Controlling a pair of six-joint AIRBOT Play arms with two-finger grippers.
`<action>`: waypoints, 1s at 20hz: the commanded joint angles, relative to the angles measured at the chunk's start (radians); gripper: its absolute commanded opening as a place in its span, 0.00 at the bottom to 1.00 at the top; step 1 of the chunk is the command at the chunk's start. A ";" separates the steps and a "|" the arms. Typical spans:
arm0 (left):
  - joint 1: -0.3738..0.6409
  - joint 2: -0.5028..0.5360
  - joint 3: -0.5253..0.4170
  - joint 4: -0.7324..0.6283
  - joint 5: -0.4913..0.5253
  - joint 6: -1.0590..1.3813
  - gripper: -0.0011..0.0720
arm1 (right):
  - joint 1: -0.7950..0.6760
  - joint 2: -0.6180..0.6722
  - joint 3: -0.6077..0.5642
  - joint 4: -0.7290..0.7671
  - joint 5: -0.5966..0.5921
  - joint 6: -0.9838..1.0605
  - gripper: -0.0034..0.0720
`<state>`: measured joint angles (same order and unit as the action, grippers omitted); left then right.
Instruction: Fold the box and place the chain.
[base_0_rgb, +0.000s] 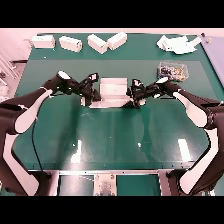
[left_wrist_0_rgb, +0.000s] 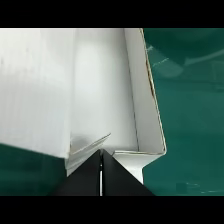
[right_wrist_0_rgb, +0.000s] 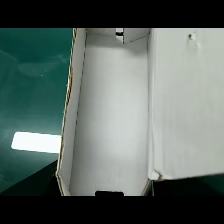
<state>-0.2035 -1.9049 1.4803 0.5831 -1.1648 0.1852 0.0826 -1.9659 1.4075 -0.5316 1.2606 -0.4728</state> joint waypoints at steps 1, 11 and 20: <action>0.054 0.025 0.001 -0.002 -0.027 -0.002 0.04 | 0.001 0.000 0.000 0.000 0.001 0.001 0.49; 0.164 0.164 0.000 -0.014 -0.093 -0.243 0.04 | 0.001 0.000 0.000 0.000 0.001 0.001 0.49; 0.293 0.167 -0.130 0.004 0.010 -0.641 0.04 | 0.001 0.000 0.000 -0.001 0.001 0.001 0.49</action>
<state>0.0593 -1.7390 1.3865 0.5785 -1.2102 -0.2901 0.0826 -1.9659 1.4075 -0.5323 1.2613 -0.4721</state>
